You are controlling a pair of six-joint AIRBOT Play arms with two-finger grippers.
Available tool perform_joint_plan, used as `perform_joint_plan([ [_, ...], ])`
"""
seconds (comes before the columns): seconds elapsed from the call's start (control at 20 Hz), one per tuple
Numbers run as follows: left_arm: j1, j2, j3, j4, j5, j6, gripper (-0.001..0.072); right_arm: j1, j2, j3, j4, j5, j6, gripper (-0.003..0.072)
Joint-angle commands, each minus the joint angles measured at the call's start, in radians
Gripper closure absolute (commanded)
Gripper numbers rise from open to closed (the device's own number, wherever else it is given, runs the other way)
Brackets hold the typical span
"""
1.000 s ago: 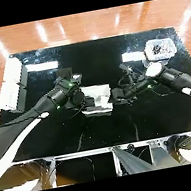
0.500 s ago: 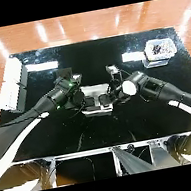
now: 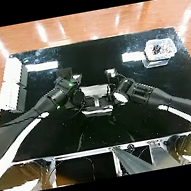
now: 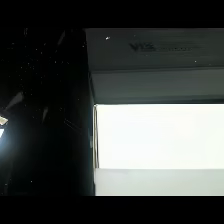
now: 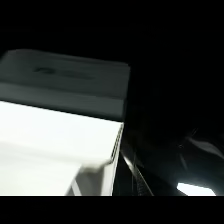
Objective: Fold the box and place the chain.
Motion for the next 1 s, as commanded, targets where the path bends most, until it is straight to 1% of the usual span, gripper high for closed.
perform_joint_plan([
  [0.0,-0.001,-0.001,0.0,0.001,0.011,0.0,0.0687,0.004,-0.039,0.005,-0.011,0.008,0.019,0.0214],
  [0.1,-0.001,-0.001,0.0,0.001,0.011,0.0,0.0687,0.004,-0.046,0.005,-0.009,0.006,0.019,0.0216],
  [0.15,-0.001,-0.001,0.0,0.001,0.011,0.0,0.0687,0.003,-0.047,0.005,-0.01,0.005,0.019,0.0299],
  [0.2,-0.001,-0.001,0.0,0.001,0.011,0.0,0.0687,0.0,-0.048,0.005,-0.01,-0.002,0.017,0.044],
  [0.35,-0.002,-0.001,0.0,0.001,0.011,0.0,0.0687,-0.004,-0.048,0.009,-0.009,-0.021,0.014,0.0442],
  [0.95,-0.002,-0.001,0.0,0.002,0.011,0.0,0.0687,-0.003,-0.081,0.012,-0.003,-0.017,-0.008,0.0443],
])
